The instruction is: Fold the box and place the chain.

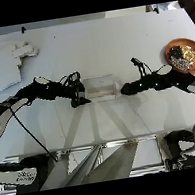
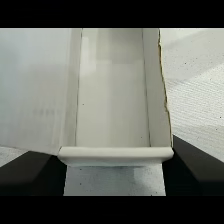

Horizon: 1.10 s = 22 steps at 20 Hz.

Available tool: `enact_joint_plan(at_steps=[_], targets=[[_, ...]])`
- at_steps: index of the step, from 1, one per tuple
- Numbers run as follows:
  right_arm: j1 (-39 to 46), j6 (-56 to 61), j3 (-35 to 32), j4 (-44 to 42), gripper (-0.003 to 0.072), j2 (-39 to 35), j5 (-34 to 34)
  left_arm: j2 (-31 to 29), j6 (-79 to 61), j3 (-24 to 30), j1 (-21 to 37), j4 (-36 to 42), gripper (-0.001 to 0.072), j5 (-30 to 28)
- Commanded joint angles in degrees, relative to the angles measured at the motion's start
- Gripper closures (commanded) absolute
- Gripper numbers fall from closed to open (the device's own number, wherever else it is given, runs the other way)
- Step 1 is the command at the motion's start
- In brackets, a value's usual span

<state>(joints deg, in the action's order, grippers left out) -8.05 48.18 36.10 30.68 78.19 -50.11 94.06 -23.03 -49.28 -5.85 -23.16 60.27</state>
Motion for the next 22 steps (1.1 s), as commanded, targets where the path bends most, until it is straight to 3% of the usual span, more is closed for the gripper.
enact_joint_plan(at_steps=[1,8,10,11,13,15,22], targets=[[-0.1,-2.4,0.0,-3.3,0.0504,0.1,-1.5,0.0,0.0,0.0,0.0,0.0,0.0356,0.0],[-0.1,-13.7,0.0,-17.9,0.0500,0.1,-5.1,0.0,0.0,0.0,0.0,0.0,0.0356,0.0],[-0.1,-14.9,0.0,-18.0,0.0479,0.1,-5.9,0.0,0.0,0.0,0.0,0.0,0.0356,0.0],[-0.2,-15.5,0.0,-18.0,0.0428,0.1,-6.3,0.0,0.0,0.0,0.0,0.0,0.0356,0.0],[-0.1,-15.0,0.0,-17.6,0.0406,0.1,-5.7,0.0,0.0,0.0,0.0,0.0,0.0356,0.0],[-0.1,-15.0,0.0,-16.1,0.0499,0.1,-5.3,0.0,0.0,0.0,0.0,0.0,0.0356,0.0],[2.1,-6.0,0.0,-1.7,0.0531,-3.7,-3.0,0.0,0.0,0.0,0.0,0.0,0.0356,0.0]])
